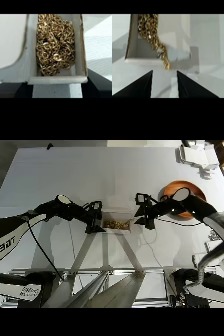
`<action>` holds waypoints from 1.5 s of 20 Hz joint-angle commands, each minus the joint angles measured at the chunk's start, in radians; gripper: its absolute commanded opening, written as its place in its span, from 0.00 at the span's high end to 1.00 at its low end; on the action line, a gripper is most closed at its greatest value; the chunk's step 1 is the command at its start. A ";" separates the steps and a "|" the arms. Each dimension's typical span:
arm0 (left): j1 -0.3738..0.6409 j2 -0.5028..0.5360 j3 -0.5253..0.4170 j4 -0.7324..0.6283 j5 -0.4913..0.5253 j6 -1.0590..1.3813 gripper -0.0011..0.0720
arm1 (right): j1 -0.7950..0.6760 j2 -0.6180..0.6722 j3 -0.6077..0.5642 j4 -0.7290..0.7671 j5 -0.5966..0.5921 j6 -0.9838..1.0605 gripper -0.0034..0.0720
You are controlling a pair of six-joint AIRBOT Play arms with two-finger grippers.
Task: Fold the box and place the chain.
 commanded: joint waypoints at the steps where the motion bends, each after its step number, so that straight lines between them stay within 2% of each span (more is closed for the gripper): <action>1: 0.000 0.000 0.000 0.000 0.000 0.000 0.83 | 0.019 -0.036 -0.001 0.069 -0.048 -0.049 0.51; 2: 0.000 0.000 0.000 0.000 0.000 0.000 0.83 | 0.019 -0.036 -0.001 0.078 -0.051 -0.049 0.54; 4: 0.000 0.000 0.000 0.000 0.000 0.000 0.83 | 0.019 -0.036 -0.001 0.076 -0.050 -0.049 0.68; 5: 0.000 0.000 0.000 0.000 0.000 0.000 0.83 | 0.019 -0.036 -0.001 0.075 -0.050 -0.049 0.77; 6: 0.000 0.000 0.000 0.000 0.000 0.000 0.83 | 0.019 -0.036 -0.001 0.068 -0.048 -0.048 0.93; 7: 0.000 0.000 0.000 0.000 0.000 0.000 0.83 | 0.019 -0.036 -0.001 0.055 -0.044 -0.044 0.94; 9: 0.000 0.000 0.000 0.000 0.000 0.000 0.83 | 0.019 -0.034 -0.001 0.006 -0.018 -0.027 0.94; 14: 0.000 0.000 0.000 0.000 0.000 0.000 0.83 | 0.019 0.025 0.000 -0.148 0.000 0.182 0.94; 16: 0.000 0.000 0.000 0.000 0.000 0.000 0.83 | 0.019 0.060 0.012 -0.139 0.042 0.267 0.94; 20: 0.000 0.000 0.000 0.000 0.000 0.000 0.83 | 0.028 0.070 0.121 -0.052 0.245 0.341 0.94; 23: 0.000 0.000 0.000 0.000 0.000 0.000 0.83 | 0.065 0.069 0.198 0.033 0.266 0.385 0.94; 26: 0.000 0.000 0.000 0.000 0.000 0.000 0.83 | 0.095 0.066 0.246 0.050 0.278 0.405 0.92; 27: 0.000 0.000 0.000 0.000 0.000 0.000 0.83 | 0.104 0.062 0.267 0.050 0.299 0.431 0.77; 28: 0.000 0.000 0.000 0.000 0.000 0.000 0.83 | 0.109 0.056 0.293 0.050 0.332 0.460 0.56; 29: 0.000 0.000 0.000 0.000 0.000 0.000 0.83 | 0.111 0.047 0.325 0.048 0.359 0.496 0.52; 30: 0.000 0.000 0.000 0.000 0.000 0.000 0.83 | 0.111 0.033 0.363 0.048 0.380 0.533 0.52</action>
